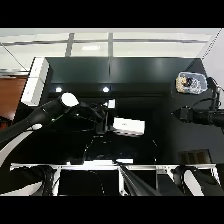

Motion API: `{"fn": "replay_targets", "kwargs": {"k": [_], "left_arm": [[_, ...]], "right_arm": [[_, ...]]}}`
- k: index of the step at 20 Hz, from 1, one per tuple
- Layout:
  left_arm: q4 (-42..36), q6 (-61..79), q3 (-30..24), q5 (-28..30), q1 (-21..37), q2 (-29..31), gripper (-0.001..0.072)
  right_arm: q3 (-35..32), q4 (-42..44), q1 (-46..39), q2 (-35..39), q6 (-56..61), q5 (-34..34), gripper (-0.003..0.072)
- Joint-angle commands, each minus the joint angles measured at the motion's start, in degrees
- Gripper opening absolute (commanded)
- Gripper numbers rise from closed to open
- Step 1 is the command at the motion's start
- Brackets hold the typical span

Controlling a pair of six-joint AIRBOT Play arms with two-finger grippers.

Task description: Fold the box and place the chain.

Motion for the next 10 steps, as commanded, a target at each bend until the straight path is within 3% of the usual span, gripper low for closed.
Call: {"fn": "replay_targets", "kwargs": {"k": [1, 5, 10], "left_arm": [[0.66, -4.98, 5.6, 3.61, -4.57, -3.69, 0.0713], [7.43, -12.61, 12.76, 1.01, -7.23, -11.63, 0.0713], [7.19, -14.14, 13.49, -1.81, -7.34, -13.46, 0.0714]], "right_arm": [[0.31, -0.5, -1.99, 0.57, 0.28, -0.37, 0.0019], [0.31, -0.5, -1.99, 0.57, 0.26, -0.24, 0.0019], [0.31, -0.66, -1.99, 0.57, 0.24, -0.26, 0.0019]]}}
